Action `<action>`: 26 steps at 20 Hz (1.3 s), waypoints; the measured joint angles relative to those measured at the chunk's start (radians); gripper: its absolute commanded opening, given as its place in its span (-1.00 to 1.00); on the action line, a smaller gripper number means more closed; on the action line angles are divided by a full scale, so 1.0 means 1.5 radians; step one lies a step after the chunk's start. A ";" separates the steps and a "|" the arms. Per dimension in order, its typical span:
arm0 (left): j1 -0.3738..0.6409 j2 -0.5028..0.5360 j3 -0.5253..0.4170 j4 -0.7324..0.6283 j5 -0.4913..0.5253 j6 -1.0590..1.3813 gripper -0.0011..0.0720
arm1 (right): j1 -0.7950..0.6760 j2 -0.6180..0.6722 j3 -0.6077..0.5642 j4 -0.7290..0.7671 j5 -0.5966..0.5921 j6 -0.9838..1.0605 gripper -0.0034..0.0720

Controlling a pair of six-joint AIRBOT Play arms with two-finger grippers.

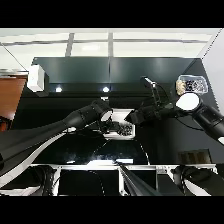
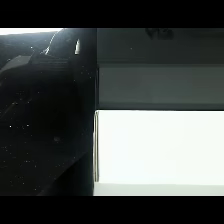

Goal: Fold the box and place the chain.

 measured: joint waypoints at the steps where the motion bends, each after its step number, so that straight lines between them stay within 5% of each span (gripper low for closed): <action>1: 0.000 0.000 0.000 0.000 0.000 0.000 -0.89 | -0.018 0.006 0.011 -0.019 0.018 0.001 -0.21; 12: 0.001 0.000 0.001 -0.005 0.001 0.001 -0.81 | -0.254 0.129 0.054 -0.229 0.156 0.028 -0.21; 14: 0.001 0.000 0.008 -0.005 -0.001 0.001 0.09 | -0.262 0.133 0.055 -0.239 0.164 0.030 -0.21; 16: 0.001 0.001 0.024 -0.004 -0.005 -0.002 0.51 | -0.266 0.135 0.055 -0.244 0.167 0.031 -0.21; 21: -0.012 0.045 0.064 0.045 -0.045 0.070 0.51 | -0.270 0.137 0.055 -0.250 0.163 0.033 -0.21; 26: -0.024 0.165 0.041 0.149 -0.123 0.268 0.51 | -0.270 0.137 0.055 -0.252 0.159 0.033 -0.21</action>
